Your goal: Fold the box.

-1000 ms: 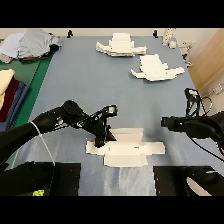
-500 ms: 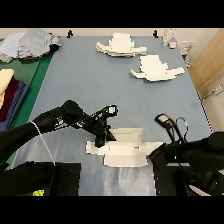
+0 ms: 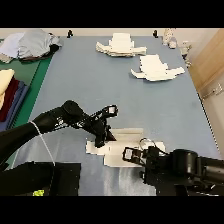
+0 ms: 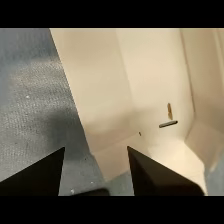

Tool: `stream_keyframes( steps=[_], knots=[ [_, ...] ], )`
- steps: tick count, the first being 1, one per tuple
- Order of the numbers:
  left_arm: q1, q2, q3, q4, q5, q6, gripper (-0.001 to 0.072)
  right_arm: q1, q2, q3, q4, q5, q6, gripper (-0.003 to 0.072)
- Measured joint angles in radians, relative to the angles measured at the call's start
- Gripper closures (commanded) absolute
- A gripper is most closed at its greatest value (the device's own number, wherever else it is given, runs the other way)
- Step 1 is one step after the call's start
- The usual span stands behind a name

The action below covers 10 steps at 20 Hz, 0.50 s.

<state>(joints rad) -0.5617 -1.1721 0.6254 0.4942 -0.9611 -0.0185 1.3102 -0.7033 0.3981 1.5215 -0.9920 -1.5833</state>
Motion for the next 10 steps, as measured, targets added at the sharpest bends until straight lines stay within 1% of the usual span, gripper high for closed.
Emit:
stream_keyframes(
  steps=[2, 5, 10],
  knots=[
    [0.000, 0.000, 0.000, 0.000, 0.000, 0.000, 0.0697, 0.036, -0.050, 0.006, -0.084, 0.032, 0.026, 0.0090],
    [0.000, 0.000, 0.000, 0.000, 0.000, 0.000, 0.0698, 0.061, -0.085, 0.013, -0.210, 0.056, 0.116, 0.0089],
    [0.000, 0.000, 0.000, 0.000, 0.000, 0.000, 0.0698, 0.074, -0.102, 0.047, -0.319, 0.040, 0.255, 0.0091]
  ],
)
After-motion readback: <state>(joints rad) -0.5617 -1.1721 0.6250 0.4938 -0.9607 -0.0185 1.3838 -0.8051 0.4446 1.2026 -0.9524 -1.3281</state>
